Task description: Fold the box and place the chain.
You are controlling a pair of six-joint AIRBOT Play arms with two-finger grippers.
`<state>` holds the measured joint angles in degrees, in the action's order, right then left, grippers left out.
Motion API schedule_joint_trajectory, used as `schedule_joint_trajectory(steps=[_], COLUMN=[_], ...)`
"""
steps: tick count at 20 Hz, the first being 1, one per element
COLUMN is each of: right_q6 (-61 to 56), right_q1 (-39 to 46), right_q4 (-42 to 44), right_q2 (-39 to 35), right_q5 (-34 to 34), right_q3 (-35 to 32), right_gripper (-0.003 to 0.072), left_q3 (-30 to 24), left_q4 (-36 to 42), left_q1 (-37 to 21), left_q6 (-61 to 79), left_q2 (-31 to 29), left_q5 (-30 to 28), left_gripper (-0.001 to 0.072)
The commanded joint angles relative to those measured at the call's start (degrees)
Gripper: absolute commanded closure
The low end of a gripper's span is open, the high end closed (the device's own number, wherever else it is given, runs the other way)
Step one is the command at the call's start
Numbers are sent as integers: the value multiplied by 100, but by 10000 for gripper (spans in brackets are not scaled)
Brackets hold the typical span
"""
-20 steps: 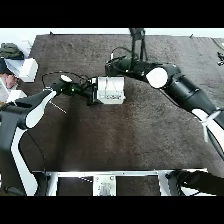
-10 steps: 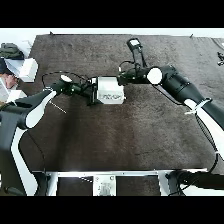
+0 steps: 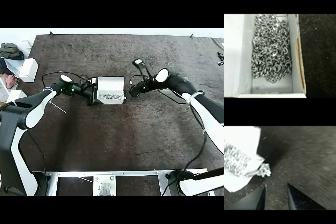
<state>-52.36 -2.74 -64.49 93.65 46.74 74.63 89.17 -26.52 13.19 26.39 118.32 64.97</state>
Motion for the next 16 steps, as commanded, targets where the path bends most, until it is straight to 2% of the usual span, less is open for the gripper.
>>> schedule_joint_trajectory(steps=[1, 9, 14, 16], right_q6=[1106, 1591, 1711, 1703], right_q1=[76, -66, -181, -181], right_q4=[496, 636, 459, 142], right_q2=[542, 887, 898, 964], right_q5=[350, 636, 280, 125], right_q3=[249, 560, 560, 560], right_gripper=[364, 364, 367, 367], left_q3=[0, 0, 0, 0], left_q4=[-2, -2, -2, -2], left_q1=[-2, -2, -2, -2], left_q6=[2, 2, 2, 2], left_q2=[-4, -4, -4, -4], left_q5=[0, 0, 0, 0], left_gripper=[377, 376, 377, 377])
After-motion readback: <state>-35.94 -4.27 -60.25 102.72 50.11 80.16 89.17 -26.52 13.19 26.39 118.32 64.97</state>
